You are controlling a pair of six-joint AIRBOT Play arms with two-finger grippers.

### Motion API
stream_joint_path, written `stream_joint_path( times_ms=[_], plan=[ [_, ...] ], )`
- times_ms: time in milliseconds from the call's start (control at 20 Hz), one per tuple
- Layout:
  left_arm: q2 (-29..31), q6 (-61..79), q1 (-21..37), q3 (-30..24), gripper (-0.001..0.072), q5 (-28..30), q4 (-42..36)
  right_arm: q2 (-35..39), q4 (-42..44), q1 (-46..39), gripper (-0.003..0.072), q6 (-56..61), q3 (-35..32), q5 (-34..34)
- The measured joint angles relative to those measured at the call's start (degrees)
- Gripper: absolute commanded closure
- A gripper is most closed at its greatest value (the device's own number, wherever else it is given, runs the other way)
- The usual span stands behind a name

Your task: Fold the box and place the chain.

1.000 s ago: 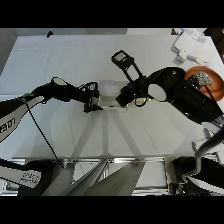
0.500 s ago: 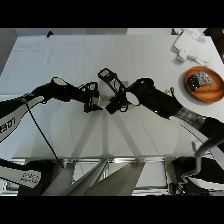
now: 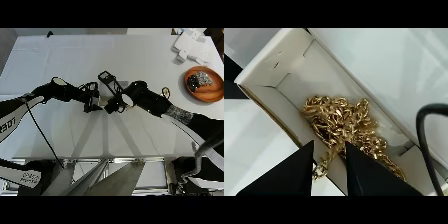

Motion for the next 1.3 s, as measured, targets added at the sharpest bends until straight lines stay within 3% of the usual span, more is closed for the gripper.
stream_joint_path(
  times_ms=[250, 550, 600, 650, 750, 1000, 1300],
  plan=[
    [0.0, 0.0, 0.0, 0.0, 0.0696, 0.0, 0.0, 1.6, -0.1, -0.2, 0.0464, 0.2, 0.0, 2.4],
    [0.0, 0.0, 0.0, 0.0, 0.0696, 0.0, 0.0, 10.1, -0.3, -4.6, 0.0457, -6.0, 0.0, 6.6],
    [0.0, 0.0, 0.0, 0.0, 0.0696, 0.0, 0.0, 11.6, -0.3, -6.3, 0.0399, -8.4, 0.0, 7.8],
    [0.0, 0.0, 0.0, 0.0, 0.0696, 0.0, 0.0, 12.9, -0.4, -8.3, 0.0312, -11.2, 0.0, 9.2],
    [0.0, 0.0, 0.0, 0.0, 0.0696, 0.0, 0.0, 14.5, -0.5, -13.3, 0.0217, -18.7, -0.1, 12.9],
    [0.0, 0.0, 0.0, 0.0, 0.0696, 0.0, 0.0, 13.1, -0.4, -25.2, 0.0213, -38.5, -1.7, 17.9],
    [0.0, 0.0, 0.0, 0.0, 0.0696, 0.0, 0.0, 7.7, 5.9, -33.0, 0.0215, -65.6, -3.6, 16.7]
  ],
)
